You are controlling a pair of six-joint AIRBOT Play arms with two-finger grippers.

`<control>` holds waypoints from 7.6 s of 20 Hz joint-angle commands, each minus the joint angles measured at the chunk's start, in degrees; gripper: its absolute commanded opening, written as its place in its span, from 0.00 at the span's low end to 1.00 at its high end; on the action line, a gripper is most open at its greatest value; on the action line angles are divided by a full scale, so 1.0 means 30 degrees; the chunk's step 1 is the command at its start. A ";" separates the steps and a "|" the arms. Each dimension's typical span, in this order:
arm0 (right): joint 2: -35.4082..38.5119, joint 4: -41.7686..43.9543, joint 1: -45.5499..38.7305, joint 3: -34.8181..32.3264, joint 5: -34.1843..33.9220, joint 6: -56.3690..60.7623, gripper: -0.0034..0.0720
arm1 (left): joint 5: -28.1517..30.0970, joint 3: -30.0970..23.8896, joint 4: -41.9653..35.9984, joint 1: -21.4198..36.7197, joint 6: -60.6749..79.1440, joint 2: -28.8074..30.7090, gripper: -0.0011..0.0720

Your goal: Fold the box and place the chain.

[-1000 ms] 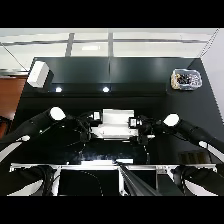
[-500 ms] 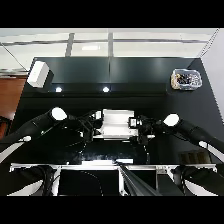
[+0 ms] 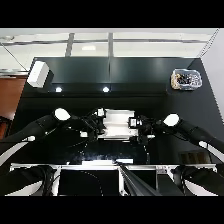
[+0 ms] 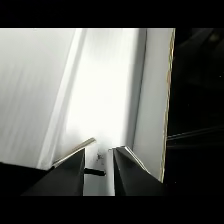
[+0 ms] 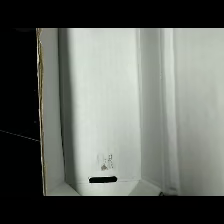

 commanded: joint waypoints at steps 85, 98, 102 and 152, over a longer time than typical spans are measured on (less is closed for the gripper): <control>-0.0007 0.0051 0.0022 0.0000 -0.0015 0.0000 0.31 | -0.5712 0.8444 1.9511 -0.6499 -4.3845 -0.2718 0.66; -0.0007 0.0051 0.0022 0.0000 -0.0007 0.0000 0.31 | -0.5515 0.8451 1.8855 -0.6586 -4.4384 -0.3978 0.64; -0.0007 0.0051 0.0022 0.0000 -0.0007 0.0000 0.31 | -0.5508 0.8466 1.8855 -0.6579 -4.4391 -0.4065 0.47; 0.3016 -0.1231 0.0029 -0.0029 0.0860 0.4641 0.34 | -0.6040 0.9100 1.9074 -0.6499 -4.4748 -0.4131 0.04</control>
